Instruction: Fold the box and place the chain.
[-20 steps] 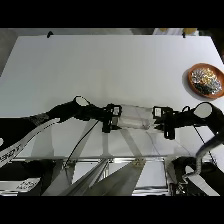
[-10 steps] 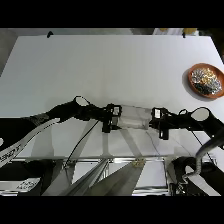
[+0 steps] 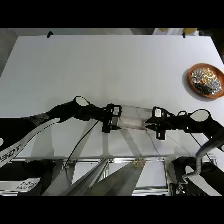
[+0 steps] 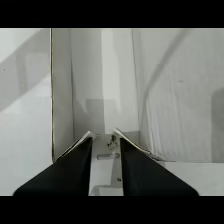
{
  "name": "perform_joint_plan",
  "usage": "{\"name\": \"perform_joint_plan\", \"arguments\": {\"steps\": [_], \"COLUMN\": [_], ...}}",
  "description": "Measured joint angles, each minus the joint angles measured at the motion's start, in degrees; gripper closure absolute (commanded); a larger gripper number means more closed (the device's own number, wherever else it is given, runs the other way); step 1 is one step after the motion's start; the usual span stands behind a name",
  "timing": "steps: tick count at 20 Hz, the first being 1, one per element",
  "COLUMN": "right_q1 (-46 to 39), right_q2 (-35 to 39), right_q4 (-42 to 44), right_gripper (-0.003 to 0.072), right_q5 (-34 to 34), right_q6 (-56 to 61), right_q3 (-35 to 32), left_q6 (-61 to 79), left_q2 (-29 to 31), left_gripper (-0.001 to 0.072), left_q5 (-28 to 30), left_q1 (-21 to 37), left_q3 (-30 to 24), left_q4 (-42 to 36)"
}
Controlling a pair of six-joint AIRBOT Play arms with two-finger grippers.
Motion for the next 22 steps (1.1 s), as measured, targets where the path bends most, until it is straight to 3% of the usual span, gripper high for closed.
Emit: {"name": "perform_joint_plan", "arguments": {"steps": [2, 5, 9, 12, 15, 22], "right_q1": [0.0, 0.0, 0.0, 0.0, 0.0, -2.6], "right_q2": [-0.1, -0.6, 0.7, 5.4, 10.8, 10.6], "right_q4": [2.0, 3.8, 3.6, -1.7, -7.3, -21.6], "right_gripper": [0.0275, 0.0231, 0.0235, 0.0356, 0.0645, 0.0669], "right_q5": [-0.6, -2.1, -3.2, -3.5, -2.8, 1.5], "right_q6": [-0.5, -0.5, 2.8, 12.4, 24.8, 63.9], "right_q3": [-0.8, -2.0, -2.6, -2.7, -1.4, 11.7], "left_q6": [0.0, 0.0, 0.0, 0.0, 0.0, 0.0], "left_q2": [0.0, 0.0, 0.0, 0.0, 0.0, 0.0], "left_gripper": [0.0695, 0.0695, 0.0695, 0.0695, 0.0695, 0.0695], "left_q5": [0.0, 0.1, 0.1, 0.0, 0.0, 0.0], "left_q1": [0.0, 0.0, 0.0, 0.0, 0.0, 0.0], "left_q3": [0.0, 0.0, 0.0, 0.0, 0.0, 0.0], "left_q4": [0.0, 0.0, -0.1, -0.1, -0.1, 0.2]}}
